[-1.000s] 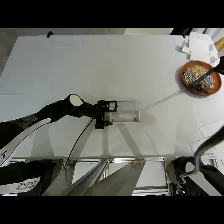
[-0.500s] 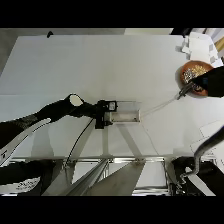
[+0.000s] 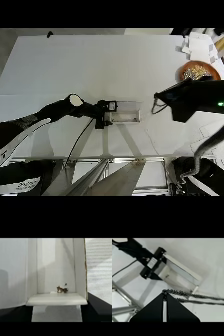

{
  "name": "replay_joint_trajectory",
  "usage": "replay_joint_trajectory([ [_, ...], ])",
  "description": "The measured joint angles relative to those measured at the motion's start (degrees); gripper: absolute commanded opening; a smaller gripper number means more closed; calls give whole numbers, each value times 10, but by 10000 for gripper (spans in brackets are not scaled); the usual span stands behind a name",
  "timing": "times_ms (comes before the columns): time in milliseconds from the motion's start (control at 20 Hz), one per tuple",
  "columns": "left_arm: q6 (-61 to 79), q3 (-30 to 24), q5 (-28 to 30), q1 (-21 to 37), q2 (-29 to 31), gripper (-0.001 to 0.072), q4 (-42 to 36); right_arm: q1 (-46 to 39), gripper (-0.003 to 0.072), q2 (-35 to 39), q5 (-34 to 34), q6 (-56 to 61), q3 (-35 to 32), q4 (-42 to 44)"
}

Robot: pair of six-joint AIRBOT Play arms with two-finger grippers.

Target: Fold the box and place the chain.

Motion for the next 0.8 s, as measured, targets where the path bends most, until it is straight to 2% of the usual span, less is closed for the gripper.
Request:
replay_joint_trajectory([
  [500,0,0,0,0,0,13,0,112,14,-31,-225,27,-148,1],
  [800,-2,0,0,0,0,13,-1,156,14,-124,-286,35,-186,3],
])
